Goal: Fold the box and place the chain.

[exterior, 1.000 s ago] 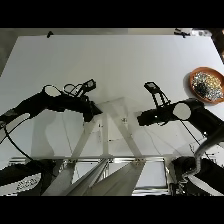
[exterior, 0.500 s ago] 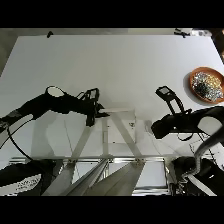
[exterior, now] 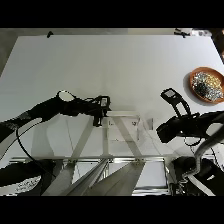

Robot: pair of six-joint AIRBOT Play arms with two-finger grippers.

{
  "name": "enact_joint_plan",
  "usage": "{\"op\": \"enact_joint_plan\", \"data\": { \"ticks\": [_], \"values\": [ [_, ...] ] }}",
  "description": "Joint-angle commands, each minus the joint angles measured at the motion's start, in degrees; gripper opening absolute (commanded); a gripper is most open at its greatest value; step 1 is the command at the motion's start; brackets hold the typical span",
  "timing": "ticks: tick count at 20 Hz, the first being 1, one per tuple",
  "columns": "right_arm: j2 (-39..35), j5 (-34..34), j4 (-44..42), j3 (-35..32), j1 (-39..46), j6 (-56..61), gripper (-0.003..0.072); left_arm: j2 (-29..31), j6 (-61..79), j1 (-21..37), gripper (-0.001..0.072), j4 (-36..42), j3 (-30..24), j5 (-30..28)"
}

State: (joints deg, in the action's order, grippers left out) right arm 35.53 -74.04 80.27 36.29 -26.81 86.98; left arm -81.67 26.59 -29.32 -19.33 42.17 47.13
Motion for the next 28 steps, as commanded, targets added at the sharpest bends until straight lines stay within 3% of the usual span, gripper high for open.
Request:
{"op": "enact_joint_plan", "data": {
  "ticks": [1,10,26,28],
  "values": [
    [-0.15,-0.09,2.08,0.02,0.02,0.00,0.0300,-0.09,0.00,-0.44,0.0004,-3.48,0.04,-3.26],
    [-0.15,0.35,3.80,0.02,0.02,-0.24,0.0300,-0.07,-10.32,-0.42,0.0007,-5.18,0.04,-5.40],
    [-0.15,1.62,3.52,0.02,0.02,-6.56,0.0300,0.11,-10.38,-0.44,0.0011,-11.17,0.04,-2.73],
    [-0.15,1.62,3.52,0.02,0.02,-6.54,0.0300,0.57,-10.36,-0.42,0.0038,-11.17,0.04,-2.82]
  ]
}}
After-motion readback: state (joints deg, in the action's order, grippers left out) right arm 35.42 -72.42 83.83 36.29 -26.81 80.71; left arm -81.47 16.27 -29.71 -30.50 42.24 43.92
